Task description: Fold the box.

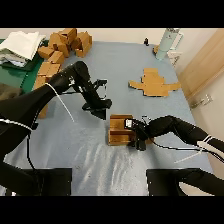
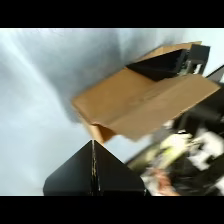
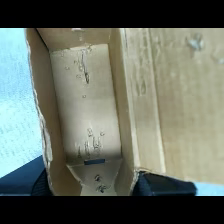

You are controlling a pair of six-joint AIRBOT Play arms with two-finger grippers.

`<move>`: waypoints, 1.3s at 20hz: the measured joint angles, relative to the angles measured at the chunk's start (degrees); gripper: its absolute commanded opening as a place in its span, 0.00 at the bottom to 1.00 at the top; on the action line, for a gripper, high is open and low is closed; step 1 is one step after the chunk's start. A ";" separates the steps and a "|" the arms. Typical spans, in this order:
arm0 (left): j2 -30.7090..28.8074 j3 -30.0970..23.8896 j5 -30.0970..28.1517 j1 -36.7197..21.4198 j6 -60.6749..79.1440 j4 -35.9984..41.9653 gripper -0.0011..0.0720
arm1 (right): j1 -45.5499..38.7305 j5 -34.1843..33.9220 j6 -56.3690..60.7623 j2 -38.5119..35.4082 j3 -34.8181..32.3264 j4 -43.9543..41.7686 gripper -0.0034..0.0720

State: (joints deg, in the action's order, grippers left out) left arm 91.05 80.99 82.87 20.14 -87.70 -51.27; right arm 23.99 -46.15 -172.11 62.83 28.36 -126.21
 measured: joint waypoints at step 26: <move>-22.53 -48.54 -46.31 8.09 98.07 22.93 0.94 | 0.00 -0.02 0.00 0.00 0.00 0.02 0.80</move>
State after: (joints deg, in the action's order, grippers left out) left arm 68.51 32.45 36.56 28.23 10.37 -28.34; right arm 23.99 -46.17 -172.11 62.83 28.36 -126.19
